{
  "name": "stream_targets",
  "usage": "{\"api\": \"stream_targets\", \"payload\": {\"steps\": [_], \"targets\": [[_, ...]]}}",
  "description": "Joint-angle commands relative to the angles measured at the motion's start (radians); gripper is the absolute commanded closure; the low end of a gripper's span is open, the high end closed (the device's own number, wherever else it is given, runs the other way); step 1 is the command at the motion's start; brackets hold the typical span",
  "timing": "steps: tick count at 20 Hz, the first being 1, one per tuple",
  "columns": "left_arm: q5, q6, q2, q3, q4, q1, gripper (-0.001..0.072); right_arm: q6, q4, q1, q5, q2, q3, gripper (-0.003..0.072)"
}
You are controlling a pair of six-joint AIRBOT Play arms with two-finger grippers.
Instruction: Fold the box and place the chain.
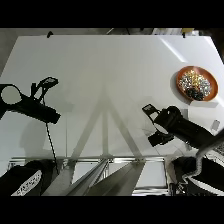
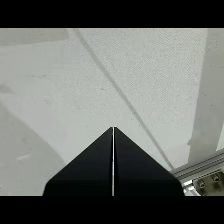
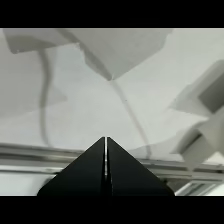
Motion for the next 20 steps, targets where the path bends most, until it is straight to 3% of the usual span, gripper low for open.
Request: {"api": "stream_targets", "payload": {"steps": [1,5,8,9,10,11,13,20], "targets": [[0.000,0.000,0.001,0.000,0.000,0.000,0.0702,-0.068,-0.138,-0.120,0.050,0.029,0.002,0.0679],[0.000,0.000,0.001,0.000,0.000,0.000,0.0702,-0.249,-0.285,-0.468,0.053,0.168,0.002,0.0679],[0.000,0.000,0.001,0.000,0.000,0.000,0.0702,-0.381,-0.371,-0.784,-0.038,0.239,0.002,0.0676],[0.000,0.000,0.001,0.000,0.000,0.000,0.0702,-0.449,-0.386,-0.878,-0.089,0.243,0.002,0.0601],[0.000,0.000,0.001,0.000,0.000,0.000,0.0702,-0.443,-0.401,-0.955,-0.140,0.236,0.002,0.0269],[0.000,0.000,0.001,0.000,0.000,0.000,0.0702,-0.436,-0.396,-1.015,-0.195,0.220,0.002,0.0038],[0.000,0.000,0.001,0.000,0.000,0.000,0.0702,-0.448,-0.439,-1.097,-0.231,0.184,0.003,0.0244],[0.000,0.000,0.001,0.000,-0.001,0.000,0.0702,-0.448,-0.482,-1.300,-0.274,0.061,0.008,0.0254]]}}
